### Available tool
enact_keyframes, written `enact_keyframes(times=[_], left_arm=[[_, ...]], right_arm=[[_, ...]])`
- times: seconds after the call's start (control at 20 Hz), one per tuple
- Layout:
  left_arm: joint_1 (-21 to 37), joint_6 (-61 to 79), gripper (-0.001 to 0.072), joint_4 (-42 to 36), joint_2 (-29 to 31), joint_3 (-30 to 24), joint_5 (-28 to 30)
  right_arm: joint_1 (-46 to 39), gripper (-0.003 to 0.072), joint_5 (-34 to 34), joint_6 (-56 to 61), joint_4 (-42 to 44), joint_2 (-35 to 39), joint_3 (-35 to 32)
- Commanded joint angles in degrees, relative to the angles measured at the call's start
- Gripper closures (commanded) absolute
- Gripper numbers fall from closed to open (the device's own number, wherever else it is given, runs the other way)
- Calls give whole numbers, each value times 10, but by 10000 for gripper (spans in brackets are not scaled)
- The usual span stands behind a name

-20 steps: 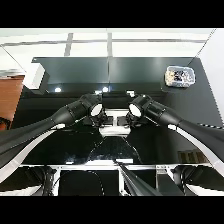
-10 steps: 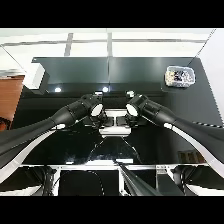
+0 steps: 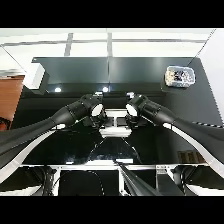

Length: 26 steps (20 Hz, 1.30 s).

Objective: Fold the box and place the chain.

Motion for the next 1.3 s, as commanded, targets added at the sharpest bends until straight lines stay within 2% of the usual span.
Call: enact_keyframes(times=[0.0, 0.05, 0.15, 0.35, 0.55, 0.65, 0.75, 0.8, 0.85, 0.9, 1.05, 1.1, 1.15, 1.25], left_arm=[[1, 2, 682, 3, 0, 0, -2], [1, 2, 683, 3, 0, 0, -1], [1, 2, 682, 3, 0, 0, 0], [1, 2, 682, 3, 0, 0, 0], [1, 2, 683, 3, 0, 0, 0], [1, 2, 682, 3, 0, 0, 0], [1, 2, 683, 3, 0, 0, 0], [0, 2, 683, 3, 0, 0, 0], [1, 2, 683, 3, 0, 0, 0], [1, 2, 682, 3, 0, 0, 0], [1, 2, 682, 3, 0, 0, -1], [1, 2, 682, 3, 0, 0, 0], [0, 2, 683, 3, 0, 0, 0], [1, 2, 682, 3, 0, 0, 0]], right_arm=[[0, 669, 3, -3, 5, 0, 0], [0, 663, 3, -3, 5, 1, 0], [-2, 398, 4, -3, 3, 8, 0], [-15, 398, 33, -55, 1, 71, 11], [-38, 400, 96, -149, -23, 196, 35], [-73, 400, 92, -161, -109, 253, 35], [-118, 399, 85, -158, -278, 272, 35], [-149, 382, 63, -149, -337, 269, 32], [-193, 96, 13, -143, -353, 264, 23], [-242, -24, -44, -144, -334, 256, 12], [-385, -23, -188, -156, -209, 176, 12], [-416, -22, -207, -161, -181, 136, 34], [-440, -18, -200, -170, -165, 84, 75], [-469, -17, -143, -182, -151, -28, 185]])
